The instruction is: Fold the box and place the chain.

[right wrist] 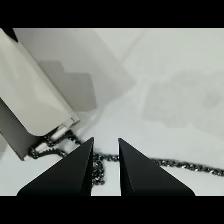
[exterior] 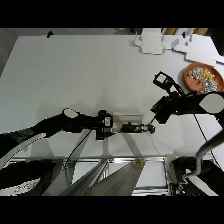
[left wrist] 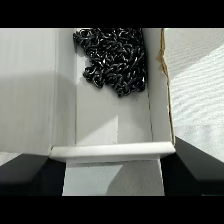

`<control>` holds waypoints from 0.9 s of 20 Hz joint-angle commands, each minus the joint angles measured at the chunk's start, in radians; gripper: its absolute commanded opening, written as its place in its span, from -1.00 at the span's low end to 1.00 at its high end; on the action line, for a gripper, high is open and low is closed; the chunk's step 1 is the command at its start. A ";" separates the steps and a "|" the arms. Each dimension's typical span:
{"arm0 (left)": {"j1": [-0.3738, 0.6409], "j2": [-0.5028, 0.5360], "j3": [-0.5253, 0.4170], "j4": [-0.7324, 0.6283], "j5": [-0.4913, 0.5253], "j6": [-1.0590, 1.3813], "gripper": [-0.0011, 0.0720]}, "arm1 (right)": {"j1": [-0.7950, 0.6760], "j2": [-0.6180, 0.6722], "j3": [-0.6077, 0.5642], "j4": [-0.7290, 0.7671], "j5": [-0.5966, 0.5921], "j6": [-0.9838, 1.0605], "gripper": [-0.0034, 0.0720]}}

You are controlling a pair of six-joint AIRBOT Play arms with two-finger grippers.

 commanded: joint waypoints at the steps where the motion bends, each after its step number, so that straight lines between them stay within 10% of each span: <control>1: 0.000 0.000 0.000 0.000 0.000 0.000 -0.94 | -0.005 -0.045 -0.029 -0.037 -0.011 0.000 -0.44; 18: 0.000 0.000 0.000 0.000 0.000 0.000 -0.94 | -0.005 -0.124 -0.158 -0.134 -0.099 -0.098 -0.44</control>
